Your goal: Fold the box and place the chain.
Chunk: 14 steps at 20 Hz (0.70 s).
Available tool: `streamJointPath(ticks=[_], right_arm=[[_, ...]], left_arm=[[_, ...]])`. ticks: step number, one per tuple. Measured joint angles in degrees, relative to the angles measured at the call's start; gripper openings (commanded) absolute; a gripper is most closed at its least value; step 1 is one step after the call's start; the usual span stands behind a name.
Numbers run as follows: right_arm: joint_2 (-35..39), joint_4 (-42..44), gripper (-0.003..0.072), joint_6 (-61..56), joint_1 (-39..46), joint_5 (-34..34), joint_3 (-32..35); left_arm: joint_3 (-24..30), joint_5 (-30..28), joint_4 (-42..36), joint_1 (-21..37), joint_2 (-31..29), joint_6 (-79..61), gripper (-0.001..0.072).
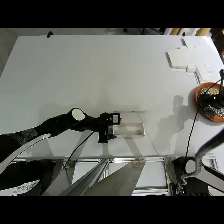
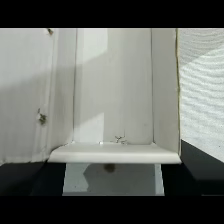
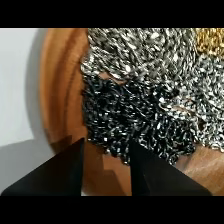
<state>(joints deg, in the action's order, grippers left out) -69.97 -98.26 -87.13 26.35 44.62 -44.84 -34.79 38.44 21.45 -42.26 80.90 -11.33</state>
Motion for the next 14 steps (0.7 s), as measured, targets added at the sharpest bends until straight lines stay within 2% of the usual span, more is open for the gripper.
streamJointPath(ticks=[11, 14], right_arm=[[-4.3, 3.1, 0.0213, 0.6, 3.3, -5.0, -0.1], [-5.1, 3.4, 0.0031, 0.7, 3.4, -5.9, -0.1]], left_arm=[[0.0, 0.0, 0.0, 0.0, 0.0, 0.0, 0.0173], [0.0, 0.0, 0.0, 0.0, 0.0, 0.0, 0.0173]])
